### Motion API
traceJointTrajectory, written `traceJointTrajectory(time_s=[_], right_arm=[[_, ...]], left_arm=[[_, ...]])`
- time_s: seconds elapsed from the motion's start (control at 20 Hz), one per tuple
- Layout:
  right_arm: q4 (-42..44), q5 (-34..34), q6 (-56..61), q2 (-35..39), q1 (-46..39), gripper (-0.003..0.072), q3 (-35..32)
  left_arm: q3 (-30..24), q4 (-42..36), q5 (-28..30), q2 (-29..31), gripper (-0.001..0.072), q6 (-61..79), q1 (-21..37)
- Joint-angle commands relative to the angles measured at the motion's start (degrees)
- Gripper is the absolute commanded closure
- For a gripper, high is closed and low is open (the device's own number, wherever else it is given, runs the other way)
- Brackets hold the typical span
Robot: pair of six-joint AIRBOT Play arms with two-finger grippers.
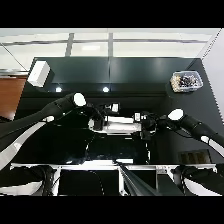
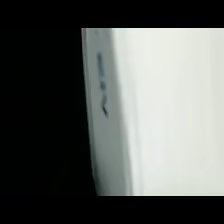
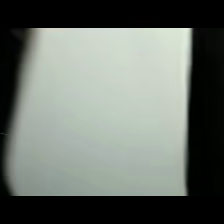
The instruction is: Fold the box and place the chain.
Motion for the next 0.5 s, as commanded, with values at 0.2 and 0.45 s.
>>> traceJointTrajectory(time_s=[0.2, 0.45], right_arm=[[0.0, 0.2, 0.0, 0.0, 0.0, 0.027, 0.0], [0.0, 0.2, 0.0, 0.0, 0.0, 0.027, 0.0]], left_arm=[[0.6, 1.4, -0.3, 3.5, -0.0005, -1.3, 0.2], [0.6, 19.5, -2.4, 12.8, -0.0002, -17.9, 3.4]])
